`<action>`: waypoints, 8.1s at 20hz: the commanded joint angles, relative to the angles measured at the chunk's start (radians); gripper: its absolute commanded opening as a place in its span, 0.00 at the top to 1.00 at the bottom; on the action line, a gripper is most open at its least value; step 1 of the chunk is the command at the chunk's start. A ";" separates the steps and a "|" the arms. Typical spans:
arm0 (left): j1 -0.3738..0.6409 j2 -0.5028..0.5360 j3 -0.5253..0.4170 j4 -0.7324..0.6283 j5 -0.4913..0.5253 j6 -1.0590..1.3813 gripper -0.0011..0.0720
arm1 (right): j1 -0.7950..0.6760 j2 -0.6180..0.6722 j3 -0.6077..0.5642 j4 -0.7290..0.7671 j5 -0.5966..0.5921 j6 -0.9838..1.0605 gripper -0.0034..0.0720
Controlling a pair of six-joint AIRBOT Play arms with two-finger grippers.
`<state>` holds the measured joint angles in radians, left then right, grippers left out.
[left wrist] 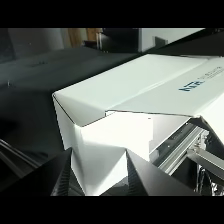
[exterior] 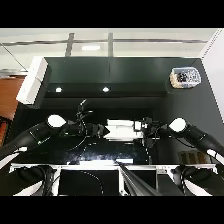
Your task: Fold the box and place the chain.
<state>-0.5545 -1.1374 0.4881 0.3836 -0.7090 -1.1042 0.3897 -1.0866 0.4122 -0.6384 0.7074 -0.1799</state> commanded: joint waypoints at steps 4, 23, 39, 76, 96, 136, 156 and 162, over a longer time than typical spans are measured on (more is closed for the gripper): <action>-0.071 0.001 0.003 0.002 0.100 -0.035 0.44 | 0.001 0.001 0.000 -0.001 0.002 0.000 0.74; -0.310 -0.015 0.202 0.943 0.068 -0.951 0.44 | 0.001 0.001 0.000 0.000 0.003 0.000 0.74; -0.400 -0.264 0.483 1.100 -0.233 -1.212 0.68 | 0.002 0.001 0.000 0.003 0.006 0.000 0.74; -0.401 -0.360 0.577 1.124 -0.316 -1.361 0.49 | 0.001 0.001 0.000 0.003 0.006 0.000 0.74; -0.379 -0.359 0.581 1.137 -0.377 -1.346 0.95 | 0.000 0.085 0.031 -0.076 0.128 0.216 0.02; -0.379 -0.360 0.580 1.157 -0.365 -1.327 0.95 | 0.107 0.032 0.036 0.006 -0.034 0.215 0.47; -0.379 -0.360 0.580 1.149 -0.370 -1.327 0.94 | -0.788 0.167 -0.010 -0.192 0.390 1.511 0.89; -0.378 -0.360 0.580 1.149 -0.370 -1.327 0.94 | -0.554 -0.077 -0.043 -0.058 0.422 1.397 0.89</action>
<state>-0.9337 -1.4967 1.0683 1.5318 -1.0798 -2.4310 -0.2413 -1.0676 0.3809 -0.7990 1.1133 1.2648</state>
